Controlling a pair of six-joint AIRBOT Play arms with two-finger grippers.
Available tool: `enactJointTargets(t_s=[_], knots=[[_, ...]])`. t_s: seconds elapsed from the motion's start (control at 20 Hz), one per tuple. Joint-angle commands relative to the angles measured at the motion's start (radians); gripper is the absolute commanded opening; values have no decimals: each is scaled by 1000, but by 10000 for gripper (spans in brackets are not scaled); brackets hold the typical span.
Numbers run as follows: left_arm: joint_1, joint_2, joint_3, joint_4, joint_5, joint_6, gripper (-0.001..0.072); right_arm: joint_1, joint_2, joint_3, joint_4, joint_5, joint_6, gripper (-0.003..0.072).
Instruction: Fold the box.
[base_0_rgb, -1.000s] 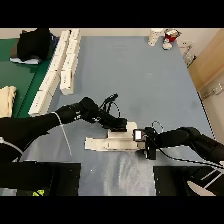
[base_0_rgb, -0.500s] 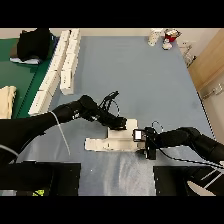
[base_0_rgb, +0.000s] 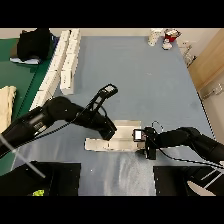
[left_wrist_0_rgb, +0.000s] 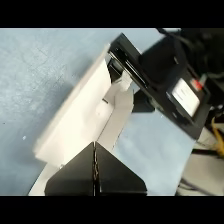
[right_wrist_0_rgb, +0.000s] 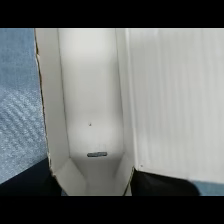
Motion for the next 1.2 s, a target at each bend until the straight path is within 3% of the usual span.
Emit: enactJointTargets(t_s=[0.0, 0.2, 0.25, 0.3, 0.4, 0.65, 0.95, 1.05, 1.15], knots=[[-65, 170, -65, 193, -17, -1, 10, 1, 0, 1, 0, 0, 1, 510], [-30, 248, -160, 252, -44, 156, 18, 1, 0, 1, 0, 0, 1, 510], [3, 245, -188, 239, -41, 225, 302, 1, 0, 0, 0, 0, 1, 510], [39, 238, -217, 205, -26, 286, 706, 1, 0, 0, 0, 0, 1, 510], [92, 210, -269, 137, 6, 417, 693, 1, 0, 0, 0, 0, 1, 510], [99, 109, -348, 76, 65, 731, 693, 1, 0, 0, 0, 0, 1, 510], [98, -16, -356, -115, 206, 881, 690, 1, 0, 0, 0, 0, 1, 510], [98, -37, -356, -138, 211, 903, 447, 1, 0, 0, 0, 0, 1, 510], [98, -44, -356, -160, 195, 905, 405, 1, 0, 1, 0, 0, 1, 510]])
